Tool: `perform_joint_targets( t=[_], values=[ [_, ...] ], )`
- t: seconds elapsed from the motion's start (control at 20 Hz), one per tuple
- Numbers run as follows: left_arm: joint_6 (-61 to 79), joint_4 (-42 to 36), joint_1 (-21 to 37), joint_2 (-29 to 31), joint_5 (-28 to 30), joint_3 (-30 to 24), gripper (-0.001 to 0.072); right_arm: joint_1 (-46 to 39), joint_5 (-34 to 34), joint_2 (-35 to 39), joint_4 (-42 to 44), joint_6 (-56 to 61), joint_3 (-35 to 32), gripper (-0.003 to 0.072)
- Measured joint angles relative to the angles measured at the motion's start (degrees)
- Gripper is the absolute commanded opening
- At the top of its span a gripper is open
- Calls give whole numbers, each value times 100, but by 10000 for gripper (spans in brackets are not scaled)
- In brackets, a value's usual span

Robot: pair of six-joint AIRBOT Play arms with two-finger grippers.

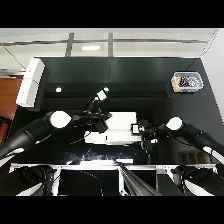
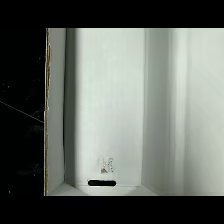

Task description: Fold the box and place the chain.

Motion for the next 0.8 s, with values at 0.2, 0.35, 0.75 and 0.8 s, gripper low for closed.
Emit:
perform_joint_targets(
  t=[0.2,0.35,0.75,0.8],
  values=[
    [-15,570,542,702,-1032,-15,27,0,-2,0,2,2,0,223],
    [164,551,1180,922,-1764,-190,33,0,-2,0,4,4,0,223],
    [2402,190,1270,330,-2365,-793,697,0,-4,0,24,13,0,223],
    [2566,177,1169,205,-2271,-815,685,0,-4,0,26,13,0,223]
  ],
)
